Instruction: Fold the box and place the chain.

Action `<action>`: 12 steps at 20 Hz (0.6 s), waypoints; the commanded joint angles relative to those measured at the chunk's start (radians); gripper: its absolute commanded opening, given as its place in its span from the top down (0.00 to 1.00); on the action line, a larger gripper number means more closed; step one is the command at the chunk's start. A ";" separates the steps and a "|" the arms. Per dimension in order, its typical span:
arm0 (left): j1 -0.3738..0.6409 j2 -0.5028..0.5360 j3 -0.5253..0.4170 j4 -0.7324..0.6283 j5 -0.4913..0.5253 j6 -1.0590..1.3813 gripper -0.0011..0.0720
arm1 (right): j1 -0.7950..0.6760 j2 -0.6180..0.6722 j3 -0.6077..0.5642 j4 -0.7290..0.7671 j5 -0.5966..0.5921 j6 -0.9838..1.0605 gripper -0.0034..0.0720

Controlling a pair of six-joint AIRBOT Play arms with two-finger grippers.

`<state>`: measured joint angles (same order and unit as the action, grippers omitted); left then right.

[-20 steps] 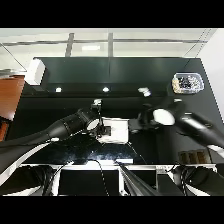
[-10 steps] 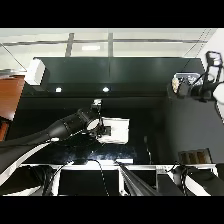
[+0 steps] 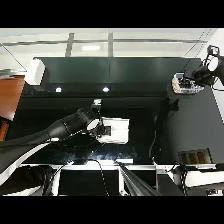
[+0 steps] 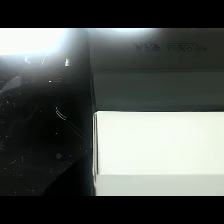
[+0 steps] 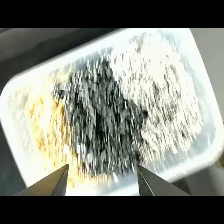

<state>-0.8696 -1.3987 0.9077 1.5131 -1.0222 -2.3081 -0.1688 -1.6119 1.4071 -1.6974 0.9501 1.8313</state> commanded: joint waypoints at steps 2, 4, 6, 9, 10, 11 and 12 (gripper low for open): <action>0.001 -0.001 0.000 -0.003 -0.007 0.000 0.95 | -0.014 -0.151 0.120 -0.009 0.003 -0.011 0.33; 0.001 -0.001 0.000 -0.003 -0.002 0.000 0.95 | -0.013 -0.177 0.126 -0.006 0.005 -0.014 0.33; 0.001 -0.001 0.000 -0.003 0.003 0.000 0.95 | -0.014 -0.198 0.126 -0.004 0.011 -0.014 0.31; 0.001 -0.001 0.000 -0.003 0.002 0.000 0.95 | -0.014 -0.203 0.129 0.006 0.005 -0.014 0.46; 0.001 -0.001 0.000 -0.003 0.003 0.000 0.95 | -0.014 -0.203 0.137 0.006 0.015 -0.014 0.66; 0.001 -0.001 0.000 -0.003 0.004 0.000 0.95 | -0.016 -0.203 0.152 0.004 0.033 -0.016 0.85; 0.001 -0.001 0.000 -0.003 0.004 0.000 0.95 | -0.018 -0.202 0.173 0.003 0.052 -0.018 0.92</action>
